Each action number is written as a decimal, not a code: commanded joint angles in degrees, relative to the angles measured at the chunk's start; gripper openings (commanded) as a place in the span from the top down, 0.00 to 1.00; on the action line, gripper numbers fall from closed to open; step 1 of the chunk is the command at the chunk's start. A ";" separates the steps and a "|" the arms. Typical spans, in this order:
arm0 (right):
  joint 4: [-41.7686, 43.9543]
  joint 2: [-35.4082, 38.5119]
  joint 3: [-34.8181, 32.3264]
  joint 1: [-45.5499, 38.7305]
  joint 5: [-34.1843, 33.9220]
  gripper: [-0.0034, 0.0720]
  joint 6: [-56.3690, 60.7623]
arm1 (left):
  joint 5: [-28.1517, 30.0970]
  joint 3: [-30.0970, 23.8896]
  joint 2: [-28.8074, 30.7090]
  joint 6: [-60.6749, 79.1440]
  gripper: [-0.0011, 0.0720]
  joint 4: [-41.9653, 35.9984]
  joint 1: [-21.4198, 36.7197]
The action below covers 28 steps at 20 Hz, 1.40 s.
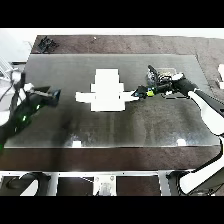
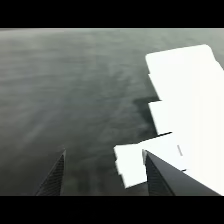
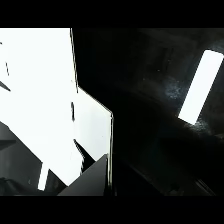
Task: Fold the box and place the chain.
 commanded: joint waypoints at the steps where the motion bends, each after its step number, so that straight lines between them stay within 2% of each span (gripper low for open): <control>1: -0.13 -0.09 0.13 0.09 0.02 0.96 0.02 | -17.46 18.62 -21.18 -12.66 0.24 10.58 0.15; 3: -0.28 -0.09 0.24 0.07 -0.02 0.96 0.02 | -31.52 32.41 -33.11 -25.35 0.24 23.65 0.13; 5: -0.37 -0.09 0.26 0.07 -0.02 0.96 0.02 | -42.10 44.33 -43.08 -32.35 0.24 28.44 0.15; 6: -0.44 -0.09 0.26 0.07 -0.02 0.96 0.02 | -44.81 48.96 -46.73 -34.27 0.24 28.59 0.13; 8: -0.44 -0.09 0.26 0.09 -0.02 0.96 0.02 | -47.21 55.74 -51.28 -37.24 0.24 28.59 0.13; 13: -0.44 -0.09 0.26 0.04 -0.02 0.96 0.02 | -47.84 69.26 -59.36 -44.15 0.24 28.61 -0.02; 18: -0.48 -0.09 0.24 0.07 -0.02 0.96 -0.02 | -49.29 77.20 -65.18 -46.95 0.24 28.13 -0.87; 28: -0.46 -0.09 0.24 0.07 -0.02 0.95 -0.46 | -47.41 82.16 -73.59 -48.43 0.24 27.12 -6.25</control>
